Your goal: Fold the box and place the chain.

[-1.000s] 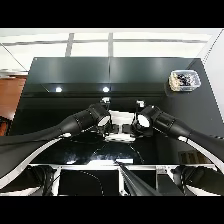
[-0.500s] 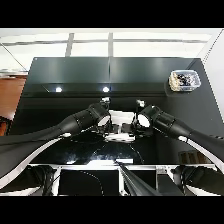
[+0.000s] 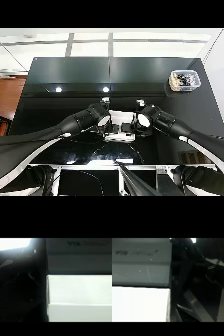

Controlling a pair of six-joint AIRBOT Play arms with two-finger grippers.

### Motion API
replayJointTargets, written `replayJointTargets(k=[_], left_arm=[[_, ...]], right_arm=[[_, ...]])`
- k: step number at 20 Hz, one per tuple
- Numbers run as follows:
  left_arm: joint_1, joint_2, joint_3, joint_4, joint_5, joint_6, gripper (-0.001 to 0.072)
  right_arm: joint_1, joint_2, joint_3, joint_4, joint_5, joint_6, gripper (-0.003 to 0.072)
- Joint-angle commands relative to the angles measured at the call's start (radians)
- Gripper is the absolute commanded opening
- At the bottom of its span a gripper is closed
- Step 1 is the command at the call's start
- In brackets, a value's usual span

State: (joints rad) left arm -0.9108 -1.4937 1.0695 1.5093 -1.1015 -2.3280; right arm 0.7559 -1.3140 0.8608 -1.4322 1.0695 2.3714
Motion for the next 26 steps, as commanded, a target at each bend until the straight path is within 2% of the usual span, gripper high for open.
replayJointTargets(k=[1,5,8,11,14,16,17,18,19,22,24,26], left_arm=[[0.0,0.0,0.0,0.0,0.001,0.001,0.0028],[0.0,0.0,0.0,0.0,0.0,0.001,0.0028],[0.0,0.0,0.0,0.0,-0.003,0.001,0.0028],[0.0,0.0,0.0,0.0,-0.003,0.001,0.0028],[0.0,0.0,0.0,0.0,-0.003,0.001,0.0028],[0.0,0.0,0.0,0.0,-0.003,0.001,0.0027],[0.0,0.0,0.0,0.0,-0.003,0.001,0.0028],[0.0,0.0,0.0,0.0,-0.003,0.001,0.0028],[0.0,0.0,0.0,0.0,-0.003,0.001,0.0028],[0.0,0.0,0.0,0.0,-0.003,0.001,0.0028],[0.0,0.0,0.0,0.0,-0.003,0.001,0.0028],[0.0,0.0,0.0,0.0,-0.003,0.001,0.0028]], right_arm=[[0.0,0.022,0.025,-0.023,0.013,-0.048,0.0382],[-0.021,0.085,0.08,-0.069,0.107,-0.126,0.0382],[-0.08,0.149,0.165,-0.084,0.255,-0.279,0.0382],[-0.158,0.241,0.201,-0.191,0.297,-0.358,0.0381],[-0.272,0.282,0.2,-0.432,0.246,-0.447,0.0381],[-0.389,0.281,0.181,-0.564,0.133,-0.447,0.0381],[-0.459,0.281,0.168,-0.578,0.053,-0.446,0.0381],[-0.538,0.28,0.153,-0.568,-0.046,-0.443,0.0391],[-0.61,0.275,0.141,-0.542,-0.134,-0.437,0.069],[-0.767,0.206,0.151,-0.428,-0.293,-0.438,0.0699],[-0.814,0.115,0.215,-0.368,-0.296,-0.437,0.0698],[-0.864,-0.008,0.335,-0.243,-0.245,-0.396,0.0697]])
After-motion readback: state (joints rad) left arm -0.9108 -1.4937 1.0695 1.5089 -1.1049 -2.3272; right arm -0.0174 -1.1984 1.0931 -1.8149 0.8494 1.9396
